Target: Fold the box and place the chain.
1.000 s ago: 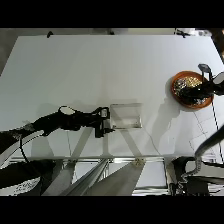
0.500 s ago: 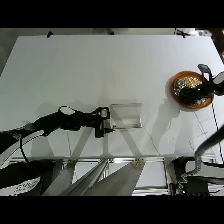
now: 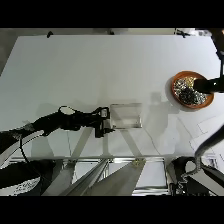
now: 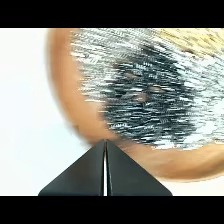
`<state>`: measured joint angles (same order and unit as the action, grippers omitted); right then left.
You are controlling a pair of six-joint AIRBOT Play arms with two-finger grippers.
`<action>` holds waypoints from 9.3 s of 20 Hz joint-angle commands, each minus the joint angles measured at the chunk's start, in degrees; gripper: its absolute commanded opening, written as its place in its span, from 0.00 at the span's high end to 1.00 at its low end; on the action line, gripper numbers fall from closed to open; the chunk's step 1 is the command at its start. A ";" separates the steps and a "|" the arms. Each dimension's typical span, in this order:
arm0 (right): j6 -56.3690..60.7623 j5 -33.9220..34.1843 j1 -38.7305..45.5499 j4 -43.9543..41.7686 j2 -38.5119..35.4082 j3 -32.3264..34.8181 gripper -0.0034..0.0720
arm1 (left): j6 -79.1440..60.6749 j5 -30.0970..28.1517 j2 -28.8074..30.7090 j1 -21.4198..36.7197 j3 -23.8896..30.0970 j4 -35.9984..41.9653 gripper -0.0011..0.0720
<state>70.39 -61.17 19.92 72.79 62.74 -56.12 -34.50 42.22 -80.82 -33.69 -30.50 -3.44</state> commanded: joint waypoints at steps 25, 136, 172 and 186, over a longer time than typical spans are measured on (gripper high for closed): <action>5.70 7.21 -1.22 20.63 19.43 0.00 0.22 | 0.00 0.00 0.04 0.02 -0.04 0.00 0.70; -96.21 15.26 -31.43 -31.26 5.77 27.96 0.08 | 0.00 0.00 0.04 0.02 -0.04 0.00 0.70; -80.41 2.01 -33.24 -33.14 -18.82 27.96 0.94 | 0.00 0.00 0.04 0.02 -0.04 0.00 0.70; -64.15 20.09 -45.22 -53.90 -3.82 27.96 0.94 | 0.00 0.00 0.04 0.02 -0.04 0.00 0.70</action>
<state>4.64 -42.39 -24.84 27.53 54.02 -28.10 -34.50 42.24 -80.82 -33.67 -30.50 -3.44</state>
